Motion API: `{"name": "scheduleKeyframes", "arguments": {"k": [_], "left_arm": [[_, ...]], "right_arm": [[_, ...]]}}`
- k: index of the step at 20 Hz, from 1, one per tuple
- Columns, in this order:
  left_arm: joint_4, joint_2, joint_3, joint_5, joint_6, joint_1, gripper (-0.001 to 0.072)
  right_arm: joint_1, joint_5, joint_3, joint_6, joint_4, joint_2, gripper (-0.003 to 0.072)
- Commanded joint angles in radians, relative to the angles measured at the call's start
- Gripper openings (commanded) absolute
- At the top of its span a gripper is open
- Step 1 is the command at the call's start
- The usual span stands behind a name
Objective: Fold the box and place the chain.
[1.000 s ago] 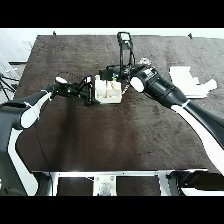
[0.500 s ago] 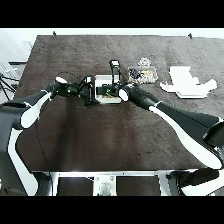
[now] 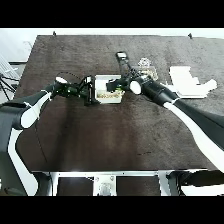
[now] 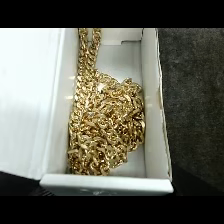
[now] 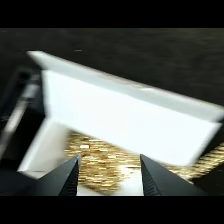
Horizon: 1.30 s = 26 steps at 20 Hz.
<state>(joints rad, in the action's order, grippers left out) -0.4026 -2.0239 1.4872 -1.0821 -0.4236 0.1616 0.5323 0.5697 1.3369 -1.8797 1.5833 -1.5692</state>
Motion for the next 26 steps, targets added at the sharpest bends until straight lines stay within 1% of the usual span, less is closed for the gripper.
{"name": "scheduleKeyframes", "arguments": {"k": [1,3,5,8,12,16,20,21,24,25,26], "left_arm": [[0.0,0.0,0.001,0.0,0.0,0.0,0.0467],[0.0,0.0,0.001,0.0,0.0,0.0,0.0467],[0.0,0.0,0.001,0.0,0.0,0.0,0.0467],[0.0,0.0,0.001,0.0,0.0,0.0,0.0467],[0.0,0.0,0.001,0.0,0.0,0.0,0.0467],[0.0,0.0,0.001,0.0,0.0,0.0,0.0467],[0.0,0.0,0.001,0.0,0.0,0.0,0.0467],[0.0,0.0,0.001,0.0,0.0,0.0,0.0467],[0.0,0.0,0.001,0.0,0.0,0.0,0.0467],[0.0,0.0,0.001,0.0,0.0,0.0,0.0467],[0.0,0.0,0.001,0.0,0.0,0.0,0.0467]], "right_arm": [[-0.132,0.013,-0.034,-0.012,0.014,-0.003,0.0457],[-0.206,-0.045,-0.041,0.018,-0.079,-0.043,0.0456],[-0.237,-0.121,-0.036,0.123,-0.188,-0.085,0.0457],[-0.273,-0.125,-0.016,0.153,-0.225,-0.14,0.048],[-0.299,-0.128,0.011,0.166,-0.251,-0.19,0.0479],[-0.297,-0.129,0.082,0.295,-0.395,-0.25,0.0478],[-0.294,-0.128,0.131,0.295,-0.442,-0.319,0.0468],[-0.294,-0.129,0.142,0.295,-0.454,-0.335,0.0431],[-0.291,-0.151,0.174,0.295,-0.489,-0.379,0.0352],[-0.286,-0.186,0.176,0.295,-0.493,-0.385,0.0308],[-0.282,-0.219,0.176,0.295,-0.492,-0.385,0.0249]]}}
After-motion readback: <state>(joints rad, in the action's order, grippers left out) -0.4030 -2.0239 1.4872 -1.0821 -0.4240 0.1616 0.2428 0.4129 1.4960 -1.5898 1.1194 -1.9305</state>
